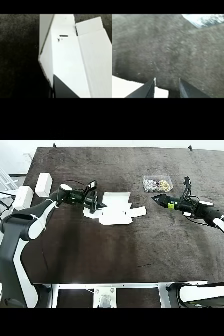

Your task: Fold the box and place the chain.

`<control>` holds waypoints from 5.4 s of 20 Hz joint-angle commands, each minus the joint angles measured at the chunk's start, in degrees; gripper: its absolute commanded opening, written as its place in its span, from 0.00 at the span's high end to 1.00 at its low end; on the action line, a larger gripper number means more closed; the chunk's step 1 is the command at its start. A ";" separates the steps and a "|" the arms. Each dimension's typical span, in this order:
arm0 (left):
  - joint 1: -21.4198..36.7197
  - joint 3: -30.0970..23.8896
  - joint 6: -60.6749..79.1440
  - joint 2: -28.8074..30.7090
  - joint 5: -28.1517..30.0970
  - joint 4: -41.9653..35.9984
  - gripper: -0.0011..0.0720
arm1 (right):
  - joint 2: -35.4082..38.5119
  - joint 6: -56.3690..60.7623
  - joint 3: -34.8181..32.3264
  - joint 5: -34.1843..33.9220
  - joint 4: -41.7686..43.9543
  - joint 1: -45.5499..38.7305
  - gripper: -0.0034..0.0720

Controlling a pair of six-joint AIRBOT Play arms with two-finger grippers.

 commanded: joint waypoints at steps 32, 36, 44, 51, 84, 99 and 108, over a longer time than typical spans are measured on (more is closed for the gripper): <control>0.07 -1.38 4.22 -1.14 0.48 -5.92 0.95 | 7.78 -34.53 -3.23 6.54 -23.91 19.67 0.52; 0.07 -1.38 4.22 -1.14 0.46 -5.92 0.95 | 7.76 -34.62 -3.76 1.27 -28.57 22.95 0.47; 0.07 -1.38 4.31 -1.16 0.83 -2.62 0.95 | 7.76 -34.58 -3.76 0.07 -30.91 24.76 0.38; 0.07 -1.38 4.28 -1.14 1.60 -1.77 0.95 | 7.76 -34.75 -3.76 0.13 -30.88 24.76 0.38; 0.07 -1.38 3.78 -1.16 1.51 -1.77 0.95 | 6.23 -43.56 -4.83 -18.14 -25.27 27.52 0.37; 0.07 -1.38 3.80 -1.16 0.98 -1.77 0.95 | 3.80 -62.16 -3.02 -13.68 -8.52 24.70 0.15; 0.07 -1.38 3.80 -1.16 0.44 -1.77 0.95 | -2.80 -61.26 4.37 -0.15 -8.59 18.38 0.15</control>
